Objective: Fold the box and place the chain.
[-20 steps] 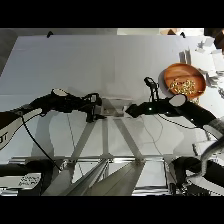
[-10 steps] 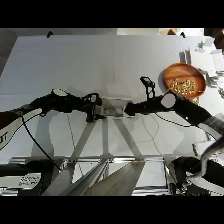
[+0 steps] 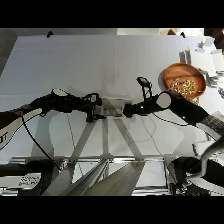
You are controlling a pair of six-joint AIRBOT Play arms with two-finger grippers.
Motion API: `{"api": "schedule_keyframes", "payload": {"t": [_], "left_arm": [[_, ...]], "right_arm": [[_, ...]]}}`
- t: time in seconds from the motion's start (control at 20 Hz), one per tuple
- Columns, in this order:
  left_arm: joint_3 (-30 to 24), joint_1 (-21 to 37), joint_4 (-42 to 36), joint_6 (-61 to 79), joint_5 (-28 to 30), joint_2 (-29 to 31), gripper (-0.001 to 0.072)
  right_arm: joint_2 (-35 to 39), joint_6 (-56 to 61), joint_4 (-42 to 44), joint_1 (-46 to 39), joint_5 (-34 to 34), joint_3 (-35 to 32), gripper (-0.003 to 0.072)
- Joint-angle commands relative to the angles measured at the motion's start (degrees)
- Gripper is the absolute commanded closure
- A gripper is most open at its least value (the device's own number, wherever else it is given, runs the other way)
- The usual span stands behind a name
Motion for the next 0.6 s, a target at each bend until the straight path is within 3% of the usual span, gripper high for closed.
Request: {"api": "schedule_keyframes", "payload": {"t": [0.0,0.55], "left_arm": [[0.0,0.0,0.0,0.0,0.0,0.0,0.0318],[0.0,0.0,0.0,0.0,0.0,0.0,0.0318]], "right_arm": [[-1.7,5.8,-7.8,1.7,1.2,0.1,0.0095],[-3.5,17.8,-15.0,4.0,-1.6,3.7,0.0121]]}}
